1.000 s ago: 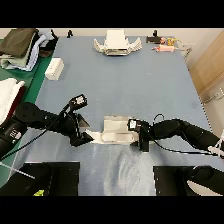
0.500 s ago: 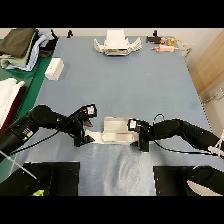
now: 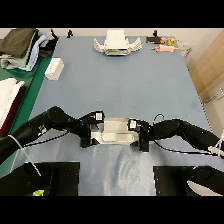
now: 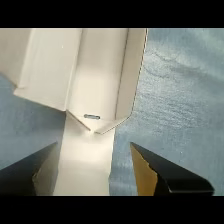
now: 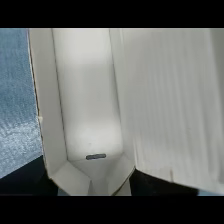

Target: Fold the box.

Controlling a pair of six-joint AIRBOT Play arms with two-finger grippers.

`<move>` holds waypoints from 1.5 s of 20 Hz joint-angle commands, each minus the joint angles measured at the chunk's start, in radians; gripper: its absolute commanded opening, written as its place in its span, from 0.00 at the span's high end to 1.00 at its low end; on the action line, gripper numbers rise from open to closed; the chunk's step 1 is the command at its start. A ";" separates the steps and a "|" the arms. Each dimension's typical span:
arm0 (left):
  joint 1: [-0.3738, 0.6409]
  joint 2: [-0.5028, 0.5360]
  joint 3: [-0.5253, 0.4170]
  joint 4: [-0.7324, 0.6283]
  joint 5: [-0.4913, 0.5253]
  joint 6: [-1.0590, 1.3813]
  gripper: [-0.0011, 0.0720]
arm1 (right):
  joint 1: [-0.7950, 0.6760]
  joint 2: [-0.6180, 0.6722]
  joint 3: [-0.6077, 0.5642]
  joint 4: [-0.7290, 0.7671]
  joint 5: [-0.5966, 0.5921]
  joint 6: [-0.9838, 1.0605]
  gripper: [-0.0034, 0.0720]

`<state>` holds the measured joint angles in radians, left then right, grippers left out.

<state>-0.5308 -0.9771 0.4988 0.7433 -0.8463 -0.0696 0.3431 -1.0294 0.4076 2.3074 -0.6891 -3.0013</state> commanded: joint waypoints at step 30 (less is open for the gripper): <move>-0.152 0.051 0.010 0.183 0.063 -0.489 0.97 | 0.000 0.000 0.000 0.000 0.000 0.000 0.34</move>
<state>-0.6888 -1.0016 0.5030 0.8013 -0.7315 -0.2958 0.3431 -1.0290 0.4076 2.3089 -0.6891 -2.9994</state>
